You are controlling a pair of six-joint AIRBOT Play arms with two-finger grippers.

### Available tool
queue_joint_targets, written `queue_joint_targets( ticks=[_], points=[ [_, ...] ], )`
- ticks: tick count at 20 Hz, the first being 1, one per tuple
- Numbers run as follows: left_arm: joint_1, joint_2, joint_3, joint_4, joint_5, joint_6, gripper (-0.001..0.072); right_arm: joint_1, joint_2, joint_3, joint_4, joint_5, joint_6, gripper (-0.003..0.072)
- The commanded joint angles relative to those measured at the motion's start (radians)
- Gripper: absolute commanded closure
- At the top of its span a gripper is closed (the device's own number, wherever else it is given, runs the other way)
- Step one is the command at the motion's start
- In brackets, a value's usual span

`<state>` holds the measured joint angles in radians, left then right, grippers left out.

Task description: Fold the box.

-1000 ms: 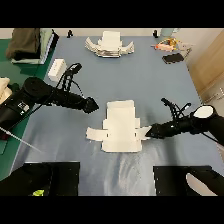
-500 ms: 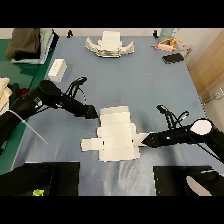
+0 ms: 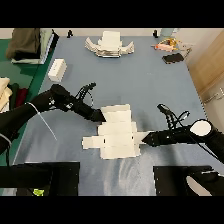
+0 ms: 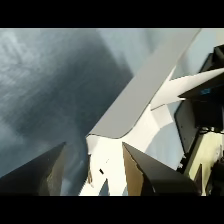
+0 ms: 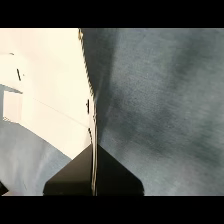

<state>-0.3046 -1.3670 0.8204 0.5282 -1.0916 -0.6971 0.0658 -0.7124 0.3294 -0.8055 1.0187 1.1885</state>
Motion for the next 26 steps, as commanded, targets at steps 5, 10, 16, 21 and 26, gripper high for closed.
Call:
queue_joint_targets(
  ticks=[5, 10, 16, 21, 26],
  points=[
    [-0.002, -0.111, 0.082, -0.113, -0.12, 0.166, 0.0189, 0.001, 0.001, -0.001, -0.006, -0.007, 0.001, 0.0684],
    [-0.04, -0.155, 0.106, -0.048, -0.19, 0.177, 0.0522, 0.001, 0.001, 0.0, -0.011, -0.008, 0.001, 0.0684],
    [-0.053, -0.156, 0.108, -0.042, -0.192, 0.211, 0.0696, 0.001, 0.001, -0.001, -0.019, -0.015, 0.002, 0.0682],
    [-0.053, -0.156, 0.107, -0.089, -0.206, 0.198, 0.0696, 0.001, 0.001, 0.0, -0.034, -0.056, 0.043, 0.0503],
    [-0.053, -0.156, 0.113, -0.147, -0.224, 0.27, 0.0698, 0.001, 0.003, 0.062, -0.213, -0.096, 0.182, 0.0503]
  ],
)
